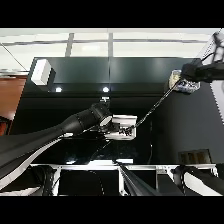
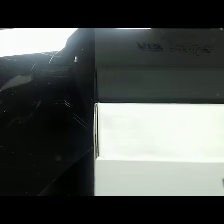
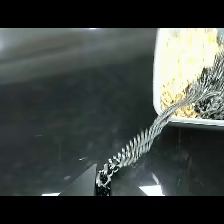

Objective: Fold the box and place the chain.

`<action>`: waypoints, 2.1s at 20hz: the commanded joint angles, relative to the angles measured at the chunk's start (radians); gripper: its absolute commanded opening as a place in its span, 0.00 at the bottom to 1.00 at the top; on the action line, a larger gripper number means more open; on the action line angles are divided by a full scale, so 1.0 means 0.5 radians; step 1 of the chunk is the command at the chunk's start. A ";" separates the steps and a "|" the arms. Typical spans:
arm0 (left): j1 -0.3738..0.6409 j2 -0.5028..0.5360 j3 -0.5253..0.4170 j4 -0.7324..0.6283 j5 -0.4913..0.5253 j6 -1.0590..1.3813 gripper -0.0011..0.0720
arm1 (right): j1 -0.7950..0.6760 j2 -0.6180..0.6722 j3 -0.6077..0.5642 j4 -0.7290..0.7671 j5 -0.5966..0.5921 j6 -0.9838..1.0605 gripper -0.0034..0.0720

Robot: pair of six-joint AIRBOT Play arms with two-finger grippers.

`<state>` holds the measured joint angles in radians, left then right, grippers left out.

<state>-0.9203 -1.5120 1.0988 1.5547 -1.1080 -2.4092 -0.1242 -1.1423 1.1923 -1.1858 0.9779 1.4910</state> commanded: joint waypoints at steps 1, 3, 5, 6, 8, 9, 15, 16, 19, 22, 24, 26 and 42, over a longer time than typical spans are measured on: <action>0.001 -0.001 0.000 0.001 0.001 0.000 0.05 | 0.002 0.417 0.002 0.024 0.245 -0.038 0.06; 0.001 -0.001 0.000 0.001 0.001 0.001 0.05 | 0.002 0.583 0.002 0.126 0.399 -0.089 0.07; 0.001 -0.001 0.000 0.001 0.000 0.000 0.05 | 0.002 0.702 0.002 0.317 0.538 -0.171 0.06; 0.001 -0.001 0.000 0.001 0.000 0.001 0.05 | 0.002 0.747 0.002 0.421 0.578 -0.198 0.06; 0.001 -0.001 0.000 0.001 0.000 0.000 0.05 | 0.002 0.793 0.002 0.611 0.672 -0.220 0.07; 0.001 -0.001 0.000 0.001 0.000 0.000 0.05 | 0.002 0.797 0.002 0.721 0.752 -0.249 0.06; 0.001 -0.001 0.000 0.001 -0.001 0.000 0.05 | 0.303 0.796 -0.009 0.958 1.034 -0.290 0.07; 0.001 -0.001 0.000 0.000 -0.001 0.001 0.05 | 0.375 0.795 -0.009 0.958 1.023 -0.289 0.07; 0.001 -0.001 0.000 0.001 -0.001 0.000 0.05 | 0.550 0.795 -0.009 0.993 0.925 -0.275 0.07; 0.001 -0.001 0.000 0.001 0.000 0.001 0.05 | 0.571 0.794 -0.007 1.185 0.796 -0.282 0.06; 0.001 -0.001 0.000 0.001 0.000 0.000 0.05 | 0.571 0.794 0.008 1.239 0.740 -0.287 0.06; 0.001 -0.001 0.000 0.001 0.000 0.000 0.05 | 0.571 0.792 0.042 1.283 0.685 -0.292 0.06; 0.001 -0.001 0.000 0.001 0.000 0.001 0.05 | 0.685 0.700 -0.074 1.245 0.736 -0.291 0.07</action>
<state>-0.9203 -1.5120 1.0988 1.5547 -1.1084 -2.4092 0.1974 -0.7788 1.1938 -0.5350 1.3369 1.3457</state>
